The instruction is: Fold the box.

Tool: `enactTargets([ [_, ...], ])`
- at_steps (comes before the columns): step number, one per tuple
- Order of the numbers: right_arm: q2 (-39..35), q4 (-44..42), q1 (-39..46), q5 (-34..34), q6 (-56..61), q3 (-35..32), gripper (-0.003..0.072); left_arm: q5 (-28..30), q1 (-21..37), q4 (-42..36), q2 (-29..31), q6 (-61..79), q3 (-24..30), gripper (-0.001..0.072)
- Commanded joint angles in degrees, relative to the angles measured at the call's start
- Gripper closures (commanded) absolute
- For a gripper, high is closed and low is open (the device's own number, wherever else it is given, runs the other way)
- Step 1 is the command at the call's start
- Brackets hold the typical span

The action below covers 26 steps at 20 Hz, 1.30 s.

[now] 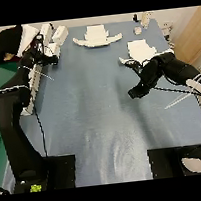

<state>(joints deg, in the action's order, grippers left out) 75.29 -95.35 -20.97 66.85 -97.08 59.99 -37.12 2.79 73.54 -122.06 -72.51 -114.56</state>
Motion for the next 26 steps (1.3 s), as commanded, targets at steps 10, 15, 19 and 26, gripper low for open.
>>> enactTargets([
  [10, 0.00, -0.02, 0.04, -0.04, 0.00, 0.07, 0.0684, 7.19, 0.04, 1.88, -2.64, 1.57, -2.19, 0.0200],
  [15, 0.00, -0.02, 0.04, -0.02, 0.00, 0.07, 0.0684, 6.91, 0.04, 1.01, -2.64, 1.31, -2.12, 0.0200],
  [19, 0.00, -0.02, 0.04, -0.04, 0.00, 0.07, 0.0684, 4.26, 0.17, 0.98, -2.95, 0.94, -1.49, 0.0200],
  [26, 0.00, -0.02, 0.04, -0.04, 0.00, 0.07, 0.0684, 3.13, 0.42, 1.05, -3.34, 0.90, -1.51, 0.0015],
])
